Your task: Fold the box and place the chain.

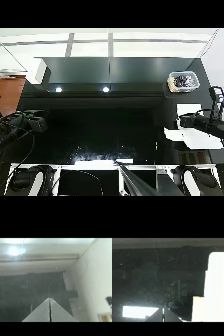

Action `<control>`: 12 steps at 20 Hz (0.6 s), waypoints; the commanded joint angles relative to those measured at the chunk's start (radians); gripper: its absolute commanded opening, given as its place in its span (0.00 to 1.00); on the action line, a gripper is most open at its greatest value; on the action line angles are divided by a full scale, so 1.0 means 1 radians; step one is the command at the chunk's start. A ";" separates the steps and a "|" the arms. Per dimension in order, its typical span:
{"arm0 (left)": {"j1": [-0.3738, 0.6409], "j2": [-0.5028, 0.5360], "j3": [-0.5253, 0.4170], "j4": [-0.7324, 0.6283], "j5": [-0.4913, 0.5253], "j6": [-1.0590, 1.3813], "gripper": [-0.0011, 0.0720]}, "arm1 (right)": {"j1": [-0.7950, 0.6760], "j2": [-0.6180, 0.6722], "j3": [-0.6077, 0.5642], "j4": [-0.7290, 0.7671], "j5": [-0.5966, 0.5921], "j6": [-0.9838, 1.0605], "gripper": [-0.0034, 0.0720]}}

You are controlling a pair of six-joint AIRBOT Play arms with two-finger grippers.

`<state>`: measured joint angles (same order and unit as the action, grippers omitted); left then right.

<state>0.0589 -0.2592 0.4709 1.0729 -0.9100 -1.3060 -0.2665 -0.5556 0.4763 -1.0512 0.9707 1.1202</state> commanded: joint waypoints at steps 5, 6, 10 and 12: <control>0.000 -0.007 -0.023 -0.040 0.243 -0.004 0.05 | 0.000 0.001 -0.001 0.117 -0.176 0.002 0.23; -0.001 -0.016 -0.034 -0.047 0.257 -0.004 0.05 | 0.000 0.000 -0.001 0.119 -0.220 0.002 0.70; -0.012 -0.112 -0.046 -0.135 0.211 -0.010 0.99 | -0.004 -0.008 -0.001 0.045 -0.377 0.009 0.85; -0.022 -0.163 -0.046 -0.192 0.220 -0.009 0.99 | -0.044 -0.035 0.003 -0.048 -0.417 0.105 0.85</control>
<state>0.0467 -0.3607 0.4294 0.9607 -0.6983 -1.3132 -0.2821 -0.5701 0.4763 -1.0050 0.6594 1.1442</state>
